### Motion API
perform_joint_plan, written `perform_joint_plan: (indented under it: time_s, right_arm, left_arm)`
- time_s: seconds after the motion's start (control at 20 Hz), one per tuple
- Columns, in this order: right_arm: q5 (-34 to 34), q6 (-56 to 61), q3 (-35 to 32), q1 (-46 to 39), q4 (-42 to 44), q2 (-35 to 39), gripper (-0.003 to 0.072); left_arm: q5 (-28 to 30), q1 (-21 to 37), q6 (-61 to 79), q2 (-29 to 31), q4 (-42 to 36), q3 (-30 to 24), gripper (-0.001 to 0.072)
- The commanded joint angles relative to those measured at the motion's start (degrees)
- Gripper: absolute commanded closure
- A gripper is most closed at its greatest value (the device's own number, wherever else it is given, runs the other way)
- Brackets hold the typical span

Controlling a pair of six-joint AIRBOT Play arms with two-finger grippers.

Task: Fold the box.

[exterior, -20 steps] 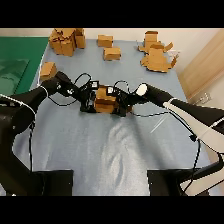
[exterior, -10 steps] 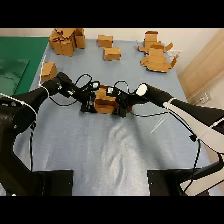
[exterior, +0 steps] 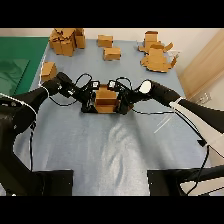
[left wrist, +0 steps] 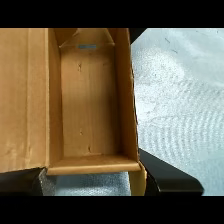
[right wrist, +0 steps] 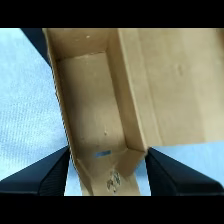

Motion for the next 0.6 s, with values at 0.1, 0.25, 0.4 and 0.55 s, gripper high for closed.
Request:
perform_joint_plan:
  time_s: [0.1, 0.25, 0.4, 0.55]
  right_arm:
    - [4.4, 5.2, 0.0, 0.0, -2.7, 1.0, -0.0034]
    - [4.4, 7.6, 0.1, 0.0, -4.5, 1.3, -0.0034]
    - [5.2, 11.4, 0.1, 0.0, -4.6, 3.2, -0.0034]
    - [5.1, 14.9, 0.1, 0.0, -4.4, 6.1, -0.0034]
  left_arm:
    - [-0.1, 0.0, -0.3, 0.0, 0.4, 0.0, 0.0421]
    - [-0.1, 0.0, -0.4, 0.0, 0.4, 0.0, 0.0421]
    - [-0.1, 0.0, -0.4, 0.0, 0.4, 0.0, 0.0421]
    - [-0.1, 0.0, -0.4, 0.0, 0.4, 0.0, 0.0421]
